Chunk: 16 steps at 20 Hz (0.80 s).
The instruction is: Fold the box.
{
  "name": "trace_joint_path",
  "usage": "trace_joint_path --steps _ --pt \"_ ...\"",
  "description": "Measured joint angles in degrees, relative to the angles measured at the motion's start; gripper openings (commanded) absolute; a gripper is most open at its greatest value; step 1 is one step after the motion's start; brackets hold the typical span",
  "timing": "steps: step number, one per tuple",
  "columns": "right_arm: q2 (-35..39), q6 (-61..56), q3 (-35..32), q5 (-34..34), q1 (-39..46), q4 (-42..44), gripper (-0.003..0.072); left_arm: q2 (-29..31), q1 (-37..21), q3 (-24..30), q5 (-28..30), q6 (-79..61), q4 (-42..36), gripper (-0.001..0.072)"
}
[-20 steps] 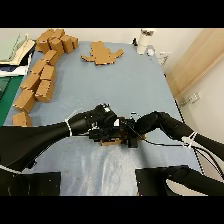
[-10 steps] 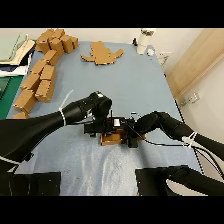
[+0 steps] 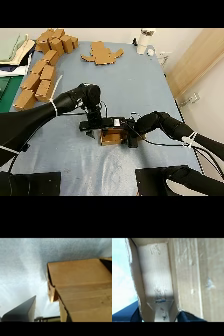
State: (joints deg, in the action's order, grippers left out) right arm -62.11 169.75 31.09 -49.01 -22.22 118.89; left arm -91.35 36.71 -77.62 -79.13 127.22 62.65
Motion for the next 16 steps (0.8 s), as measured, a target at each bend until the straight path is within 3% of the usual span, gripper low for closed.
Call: trace_joint_path --steps 9,10,11,12,16 --pt "0.0 0.0 0.0 0.0 0.0 0.0 0.0503 0.0 -7.4 0.0 -3.1 -10.5 -3.2 0.0430" --pt "0.0 0.0 0.0 0.0 0.0 0.0 0.0504 0.0 -8.6 0.0 -3.5 -12.8 -3.3 0.0394" --pt "0.0 0.0 0.0 0.0 0.0 0.0 0.0504 0.0 -9.9 0.0 -3.8 -15.3 -3.3 0.0232" --pt "0.0 0.0 0.0 0.0 0.0 0.0 0.0504 0.0 -11.2 0.0 -4.0 -18.9 -3.3 0.0006" --pt "0.0 0.0 0.0 0.0 0.0 0.0 0.0504 0.0 -16.3 0.0 -3.3 -44.5 -3.4 0.0009"
